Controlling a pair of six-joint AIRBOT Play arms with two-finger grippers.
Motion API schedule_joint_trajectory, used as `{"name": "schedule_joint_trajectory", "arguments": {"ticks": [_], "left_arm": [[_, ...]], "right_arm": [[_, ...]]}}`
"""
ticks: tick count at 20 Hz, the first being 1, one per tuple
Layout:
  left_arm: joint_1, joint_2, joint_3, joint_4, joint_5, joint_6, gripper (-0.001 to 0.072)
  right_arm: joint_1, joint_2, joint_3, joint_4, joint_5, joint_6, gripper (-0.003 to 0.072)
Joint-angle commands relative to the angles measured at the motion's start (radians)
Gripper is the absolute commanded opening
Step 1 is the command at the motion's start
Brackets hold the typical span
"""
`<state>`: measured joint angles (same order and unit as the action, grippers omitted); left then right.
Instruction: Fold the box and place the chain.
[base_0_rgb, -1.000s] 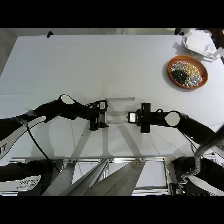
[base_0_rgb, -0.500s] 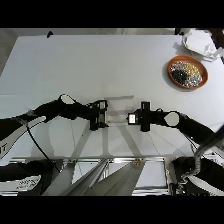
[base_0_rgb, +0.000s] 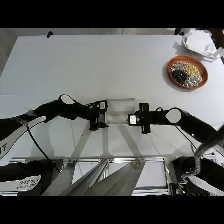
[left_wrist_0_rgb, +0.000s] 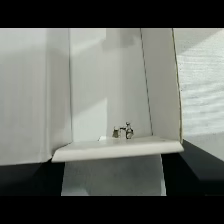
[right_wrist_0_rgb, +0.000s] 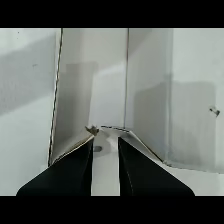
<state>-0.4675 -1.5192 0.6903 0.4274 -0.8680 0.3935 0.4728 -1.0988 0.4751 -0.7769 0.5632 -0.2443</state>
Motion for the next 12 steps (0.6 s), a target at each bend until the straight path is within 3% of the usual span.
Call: {"name": "schedule_joint_trajectory", "arguments": {"ticks": [1, 7, 8, 10, 11, 12], "left_arm": [[0.0, 0.001, 0.0, -0.001, 0.0, -0.001, 0.0336], [0.0, 0.001, 0.0, -0.001, 0.0, -0.001, 0.0336], [0.0, 0.001, 0.0, -0.001, 0.0, -0.001, 0.0336], [0.0, 0.001, 0.0, -0.001, 0.0, -0.001, 0.0336], [0.0, 0.001, 0.0, -0.001, 0.0, -0.001, 0.0336], [0.0, 0.001, 0.0, -0.001, 0.0, -0.001, 0.0336]], "right_arm": [[-0.005, -0.002, 0.026, 0.023, 0.054, 0.0, 0.0178], [-0.005, -0.097, 0.026, 0.059, 0.056, 0.0, 0.0181], [-0.005, -0.108, 0.026, 0.06, 0.056, 0.0, 0.0213], [-0.005, -0.11, 0.026, 0.093, 0.053, -0.001, 0.0495], [-0.005, -0.11, 0.026, 0.118, 0.053, -0.001, 0.0567], [-0.005, -0.11, 0.026, 0.135, 0.053, -0.001, 0.0567]]}}
